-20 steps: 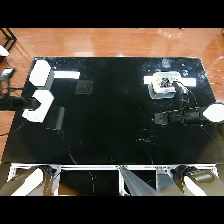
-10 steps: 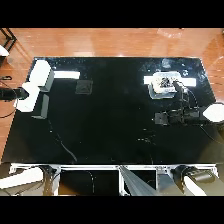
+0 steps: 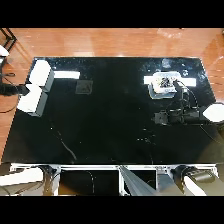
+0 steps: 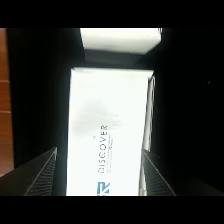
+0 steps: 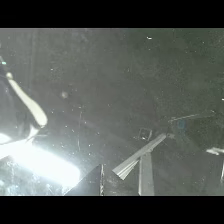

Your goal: Fold the box and place the chain.

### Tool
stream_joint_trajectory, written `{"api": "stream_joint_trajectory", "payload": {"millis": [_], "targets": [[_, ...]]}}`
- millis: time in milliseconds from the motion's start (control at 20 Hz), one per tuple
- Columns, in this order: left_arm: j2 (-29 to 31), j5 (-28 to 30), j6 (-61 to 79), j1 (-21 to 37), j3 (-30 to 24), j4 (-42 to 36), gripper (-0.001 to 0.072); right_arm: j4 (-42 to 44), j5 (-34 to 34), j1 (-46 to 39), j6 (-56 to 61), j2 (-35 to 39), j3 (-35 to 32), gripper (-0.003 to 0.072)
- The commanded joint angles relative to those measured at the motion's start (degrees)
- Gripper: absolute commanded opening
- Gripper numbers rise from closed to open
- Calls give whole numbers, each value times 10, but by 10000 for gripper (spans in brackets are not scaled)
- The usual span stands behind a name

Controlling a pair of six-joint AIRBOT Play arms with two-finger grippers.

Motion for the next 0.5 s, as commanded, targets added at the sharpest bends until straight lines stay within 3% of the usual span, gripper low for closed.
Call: {"api": "stream_joint_trajectory", "payload": {"millis": [0,100,200,250,300,350,400,450], "targets": [[43,-43,-35,-1,39,0,639,0,-6,0,-1,0,5,22],[79,-72,-51,-1,65,-66,639,-5,-5,0,-6,0,36,22],[114,-94,-52,-1,81,-196,623,-36,22,0,-5,0,103,22],[129,-102,-53,-1,83,-260,546,-61,51,0,-5,1,144,22],[146,-116,-53,-1,83,-327,339,-95,90,0,-3,4,191,22],[159,-141,-53,-1,83,-377,66,-130,126,0,8,10,232,22],[171,-171,-51,-4,83,-414,19,-169,155,0,23,23,266,22],[183,-198,-56,-10,83,-422,18,-204,168,0,36,43,285,22]]}}
